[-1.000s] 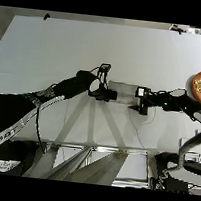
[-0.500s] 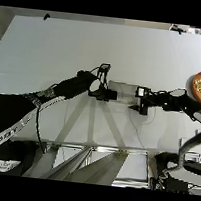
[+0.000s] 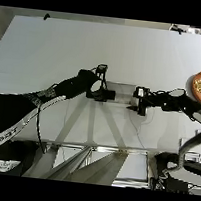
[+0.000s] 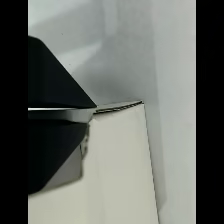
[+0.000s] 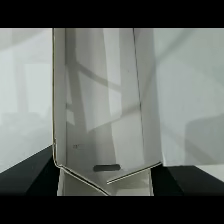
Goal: Fold the box and place the chain.
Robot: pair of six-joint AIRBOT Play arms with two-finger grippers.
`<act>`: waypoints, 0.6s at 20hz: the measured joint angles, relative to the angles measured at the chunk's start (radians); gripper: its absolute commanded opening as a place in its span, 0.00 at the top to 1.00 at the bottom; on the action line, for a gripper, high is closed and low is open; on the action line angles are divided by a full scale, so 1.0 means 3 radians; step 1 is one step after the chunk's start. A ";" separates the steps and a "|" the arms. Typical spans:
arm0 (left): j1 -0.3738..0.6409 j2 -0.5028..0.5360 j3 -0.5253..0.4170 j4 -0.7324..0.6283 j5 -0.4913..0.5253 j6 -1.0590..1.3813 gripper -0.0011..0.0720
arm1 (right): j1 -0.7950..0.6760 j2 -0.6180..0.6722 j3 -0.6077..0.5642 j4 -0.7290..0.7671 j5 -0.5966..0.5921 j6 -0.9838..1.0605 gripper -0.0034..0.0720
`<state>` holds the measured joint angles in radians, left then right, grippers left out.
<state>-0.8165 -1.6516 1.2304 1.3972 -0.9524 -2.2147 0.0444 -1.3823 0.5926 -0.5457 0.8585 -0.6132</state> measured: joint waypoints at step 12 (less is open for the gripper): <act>-0.0116 -0.0136 0.0287 0.0158 -0.0089 0.0064 0.75 | -0.0005 0.0000 0.0000 -0.0060 -0.0062 -0.0008 0.41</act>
